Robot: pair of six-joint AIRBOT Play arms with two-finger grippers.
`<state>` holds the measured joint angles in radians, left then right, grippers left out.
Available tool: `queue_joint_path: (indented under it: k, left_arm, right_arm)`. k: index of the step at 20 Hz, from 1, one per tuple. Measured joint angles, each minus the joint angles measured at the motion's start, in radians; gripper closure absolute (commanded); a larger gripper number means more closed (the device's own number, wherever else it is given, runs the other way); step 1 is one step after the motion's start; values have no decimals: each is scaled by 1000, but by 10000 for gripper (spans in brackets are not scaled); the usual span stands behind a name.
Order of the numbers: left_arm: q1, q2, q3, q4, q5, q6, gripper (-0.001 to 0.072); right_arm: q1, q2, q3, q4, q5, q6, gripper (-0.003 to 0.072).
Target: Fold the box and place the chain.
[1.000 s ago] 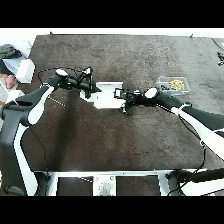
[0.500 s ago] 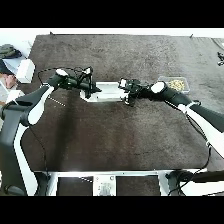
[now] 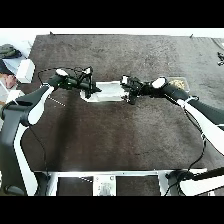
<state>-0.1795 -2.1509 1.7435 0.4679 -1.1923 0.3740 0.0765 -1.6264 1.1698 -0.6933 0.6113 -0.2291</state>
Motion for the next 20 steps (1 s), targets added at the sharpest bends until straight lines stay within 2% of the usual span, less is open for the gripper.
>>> queue_joint_path:
  k: [12,20]
  left_arm:
    - [0,0,0,-2,0,0,697]
    - [0,0,0,-2,0,0,697]
  right_arm:
    - [-35,-111,149,2,126,0,100]
    - [-53,-242,317,0,299,4,101]
